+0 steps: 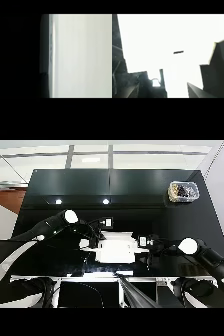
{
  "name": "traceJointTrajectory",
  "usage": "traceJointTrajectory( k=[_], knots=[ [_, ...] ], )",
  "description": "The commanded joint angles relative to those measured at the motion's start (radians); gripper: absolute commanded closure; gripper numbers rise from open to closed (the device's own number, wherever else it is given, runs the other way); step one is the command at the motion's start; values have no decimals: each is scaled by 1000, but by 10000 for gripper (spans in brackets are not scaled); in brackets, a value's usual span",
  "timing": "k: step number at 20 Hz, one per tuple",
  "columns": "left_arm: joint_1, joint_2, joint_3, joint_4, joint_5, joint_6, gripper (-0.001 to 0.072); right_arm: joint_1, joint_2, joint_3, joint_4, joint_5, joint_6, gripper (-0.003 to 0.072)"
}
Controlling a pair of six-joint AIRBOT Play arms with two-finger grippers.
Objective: Fold the box and place the chain.
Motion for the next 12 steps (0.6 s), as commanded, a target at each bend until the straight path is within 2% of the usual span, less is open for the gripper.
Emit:
traceJointTrajectory(
  k=[1,6,9,12],
  knots=[
    [1,-1,1,0,2,-3,677,45,-39,-1,23,-25,-64,-15],
    [1,-1,1,0,2,-3,677,97,-83,-1,37,-75,-108,-16],
    [1,-1,1,0,1,-3,677,122,-122,3,96,-90,-157,-16],
    [1,-1,1,-1,-3,-3,677,175,-141,4,132,-174,-175,-16]
  ],
)
